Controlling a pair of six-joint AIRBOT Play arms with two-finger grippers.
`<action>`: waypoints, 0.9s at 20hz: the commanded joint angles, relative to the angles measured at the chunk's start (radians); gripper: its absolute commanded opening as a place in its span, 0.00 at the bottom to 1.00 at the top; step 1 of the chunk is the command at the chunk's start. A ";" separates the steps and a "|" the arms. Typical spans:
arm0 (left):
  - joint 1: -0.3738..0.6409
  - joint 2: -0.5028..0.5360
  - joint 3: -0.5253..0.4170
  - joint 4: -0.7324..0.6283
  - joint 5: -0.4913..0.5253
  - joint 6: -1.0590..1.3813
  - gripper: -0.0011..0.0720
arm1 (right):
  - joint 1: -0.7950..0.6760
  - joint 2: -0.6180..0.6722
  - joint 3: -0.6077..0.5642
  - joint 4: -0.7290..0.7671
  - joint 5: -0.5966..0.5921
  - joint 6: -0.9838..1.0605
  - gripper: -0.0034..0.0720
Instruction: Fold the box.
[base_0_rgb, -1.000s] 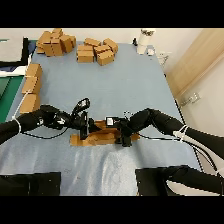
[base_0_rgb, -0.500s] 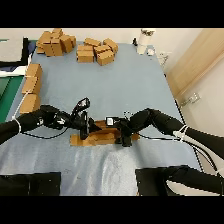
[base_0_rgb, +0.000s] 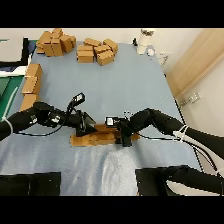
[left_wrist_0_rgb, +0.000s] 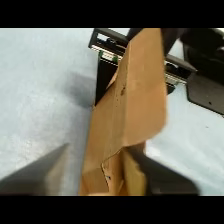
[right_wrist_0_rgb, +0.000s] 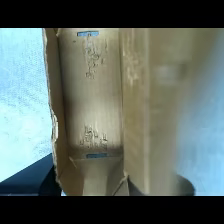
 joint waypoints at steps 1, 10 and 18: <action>0.011 0.108 0.000 0.191 -0.021 -0.290 0.97 | 0.001 -0.001 0.000 0.001 0.000 0.000 0.63; -0.030 0.263 0.000 0.324 -0.365 -1.003 0.03 | 0.000 0.000 0.000 0.001 0.000 0.000 0.63; -0.346 0.224 -0.001 0.122 0.165 -1.213 0.03 | 0.000 -0.001 0.000 0.001 0.000 0.000 0.63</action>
